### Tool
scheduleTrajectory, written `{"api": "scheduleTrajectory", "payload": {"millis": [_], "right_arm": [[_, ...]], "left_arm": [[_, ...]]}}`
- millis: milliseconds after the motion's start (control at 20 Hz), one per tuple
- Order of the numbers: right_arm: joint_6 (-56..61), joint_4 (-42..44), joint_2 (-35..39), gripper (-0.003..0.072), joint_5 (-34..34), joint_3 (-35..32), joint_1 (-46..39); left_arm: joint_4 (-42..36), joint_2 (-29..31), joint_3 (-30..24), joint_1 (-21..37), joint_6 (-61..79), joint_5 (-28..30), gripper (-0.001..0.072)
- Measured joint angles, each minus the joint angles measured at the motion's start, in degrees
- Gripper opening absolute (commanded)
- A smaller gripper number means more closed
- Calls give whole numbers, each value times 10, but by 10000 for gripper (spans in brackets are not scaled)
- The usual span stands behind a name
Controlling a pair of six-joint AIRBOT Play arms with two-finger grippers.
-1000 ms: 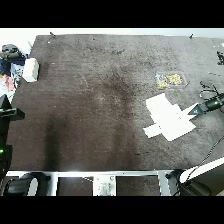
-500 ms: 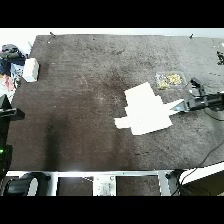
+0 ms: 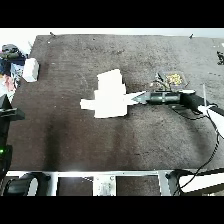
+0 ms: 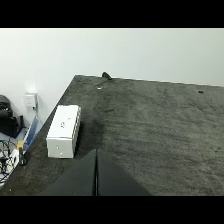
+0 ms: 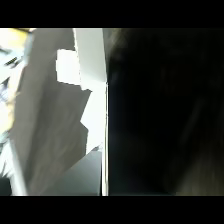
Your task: Fold the box and place the chain.
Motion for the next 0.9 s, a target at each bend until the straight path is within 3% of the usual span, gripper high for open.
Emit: {"api": "scheduleTrajectory", "payload": {"millis": [100, 150, 200, 250, 300, 450, 550, 700, 900], "right_arm": [[0, -3, 0, 13, -62, 1, 28], [-1, -10, -2, 13, -85, 5, 39], [-1, -19, -4, 13, -105, 9, 47], [-2, -27, -6, 13, -123, 14, 54], [-2, -32, -7, 13, -138, 16, 58], [-2, -42, -9, 13, -168, 21, 65], [-3, -43, -10, 13, -179, 23, 68], [-3, -44, -10, 14, -187, 24, 69], [-3, -44, -10, 13, -190, 24, 70]], "left_arm": [[0, 0, 0, 0, 0, -9, 15], [0, 0, 0, 0, 0, -20, 123], [0, 0, 0, 0, 0, -37, 549], [0, 0, 1, 0, 0, -59, 606], [0, 0, 2, 0, 0, -85, 532], [-2, -24, 20, 0, 4, -185, 526], [-3, -73, 46, 0, 4, -243, 527], [-4, -195, 109, 0, 4, -323, 527], [-3, -409, 233, 0, 4, -438, 527]]}}
